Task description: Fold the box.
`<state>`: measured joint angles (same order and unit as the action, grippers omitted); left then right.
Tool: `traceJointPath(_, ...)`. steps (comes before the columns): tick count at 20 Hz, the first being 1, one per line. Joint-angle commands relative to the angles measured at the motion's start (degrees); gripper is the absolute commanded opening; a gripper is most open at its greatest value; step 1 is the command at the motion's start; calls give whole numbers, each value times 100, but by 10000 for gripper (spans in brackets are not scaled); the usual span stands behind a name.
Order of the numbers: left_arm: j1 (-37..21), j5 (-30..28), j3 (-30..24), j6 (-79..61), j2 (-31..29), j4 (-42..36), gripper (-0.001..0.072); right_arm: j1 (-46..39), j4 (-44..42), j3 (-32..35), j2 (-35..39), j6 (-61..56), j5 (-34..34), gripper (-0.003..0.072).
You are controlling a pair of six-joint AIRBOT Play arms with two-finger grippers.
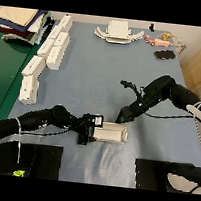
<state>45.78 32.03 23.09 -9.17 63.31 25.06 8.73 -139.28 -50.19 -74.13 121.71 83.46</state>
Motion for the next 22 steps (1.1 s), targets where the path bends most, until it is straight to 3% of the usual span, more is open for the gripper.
traceJointPath(1,-4,-2,7,0,-4,0,487,450,22,481,695,938,-994,3)
traceJointPath(10,-4,-2,7,0,-4,0,487,2133,520,2343,3075,1226,-4238,3)
traceJointPath(16,-4,-2,7,0,-4,0,487,2463,1329,2527,3003,1233,-4470,7)
traceJointPath(18,-4,-2,7,0,-4,0,487,2461,1626,2527,2968,1233,-4441,115)
traceJointPath(20,-4,0,7,-2,-4,0,487,2463,1733,2527,2922,1233,-4437,115)
traceJointPath(21,-4,-2,7,0,-4,2,487,2463,1735,2527,2918,1233,-4433,154)
traceJointPath(22,-4,-2,7,0,-4,0,487,2492,1738,2524,2922,1279,-4417,338)
